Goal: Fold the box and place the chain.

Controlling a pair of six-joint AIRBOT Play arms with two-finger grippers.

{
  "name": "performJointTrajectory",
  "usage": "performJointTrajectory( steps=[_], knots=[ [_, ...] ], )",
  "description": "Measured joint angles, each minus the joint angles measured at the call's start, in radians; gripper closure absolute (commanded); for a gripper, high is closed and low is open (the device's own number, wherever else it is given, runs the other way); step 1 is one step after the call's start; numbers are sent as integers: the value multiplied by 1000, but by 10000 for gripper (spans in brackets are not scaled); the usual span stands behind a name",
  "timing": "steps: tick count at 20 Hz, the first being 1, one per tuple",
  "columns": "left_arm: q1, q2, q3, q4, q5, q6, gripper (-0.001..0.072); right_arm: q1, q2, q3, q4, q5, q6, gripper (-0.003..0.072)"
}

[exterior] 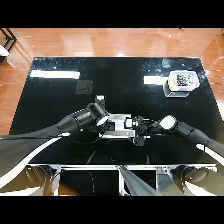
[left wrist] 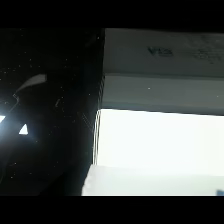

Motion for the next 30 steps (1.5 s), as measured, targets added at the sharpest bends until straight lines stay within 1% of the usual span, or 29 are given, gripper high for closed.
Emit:
performJointTrajectory(
  steps=[3,6,9,10,11,13,14,15,18,19,20,22,24,30],
  knots=[
    [0,0,0,0,-2,3,692,0,61,2,-35,11,26,-23],
    [0,0,0,2,-3,4,692,0,126,2,-157,26,90,-15],
    [0,0,0,3,-3,6,692,-1,153,2,-227,40,129,-3],
    [0,0,0,3,-3,6,692,-1,158,2,-239,41,135,125],
    [0,0,0,3,-3,6,692,-1,161,2,-251,43,140,149],
    [1,0,0,3,-1,11,692,0,165,2,-255,44,148,153],
    [1,0,0,4,0,14,692,1,166,2,-254,47,150,275],
    [1,0,0,4,1,18,692,3,166,2,-253,47,153,330],
    [1,0,0,4,2,23,692,24,160,2,-239,46,161,334],
    [1,0,0,4,3,24,692,34,156,2,-232,43,165,414],
    [1,0,0,4,3,25,692,47,152,2,-223,37,170,469],
    [1,0,0,4,3,26,692,70,145,1,-211,18,187,471],
    [1,0,0,4,2,29,692,85,139,1,-200,-3,204,556],
    [1,0,0,2,2,29,692,101,131,1,-143,-55,236,555]
  ],
)
